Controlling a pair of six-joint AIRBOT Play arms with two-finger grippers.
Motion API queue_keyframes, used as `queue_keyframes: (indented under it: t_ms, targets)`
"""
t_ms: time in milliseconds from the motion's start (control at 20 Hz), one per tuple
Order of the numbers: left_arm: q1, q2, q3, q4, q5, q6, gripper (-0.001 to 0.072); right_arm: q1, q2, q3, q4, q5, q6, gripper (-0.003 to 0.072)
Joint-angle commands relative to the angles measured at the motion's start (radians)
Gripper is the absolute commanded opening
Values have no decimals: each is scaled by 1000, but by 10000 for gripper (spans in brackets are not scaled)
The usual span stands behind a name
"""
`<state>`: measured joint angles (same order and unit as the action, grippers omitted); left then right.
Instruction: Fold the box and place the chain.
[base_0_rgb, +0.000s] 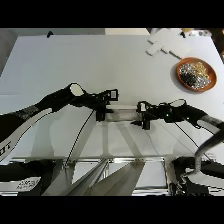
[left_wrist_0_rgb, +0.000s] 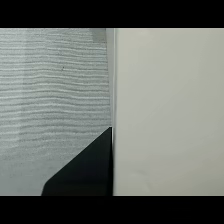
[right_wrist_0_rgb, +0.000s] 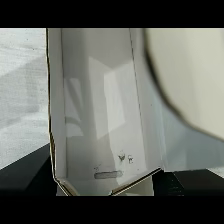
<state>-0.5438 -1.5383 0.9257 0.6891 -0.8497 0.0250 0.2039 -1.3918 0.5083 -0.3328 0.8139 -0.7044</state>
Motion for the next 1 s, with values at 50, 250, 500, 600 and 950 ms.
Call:
queue_keyframes:
  t_ms: [50,250,500,600,950]
  targets:
    - [0,0,0,0,0,0,11,1,0,0,0,2,0,460]
    - [0,0,0,0,0,0,11,1,0,0,0,2,0,460]
    - [0,0,0,-1,0,0,11,1,0,0,0,2,0,460]
    - [0,0,0,-3,-14,-1,10,1,0,0,0,2,0,460]
    - [9,65,0,106,-11,-10,460,1,0,0,0,2,0,460]
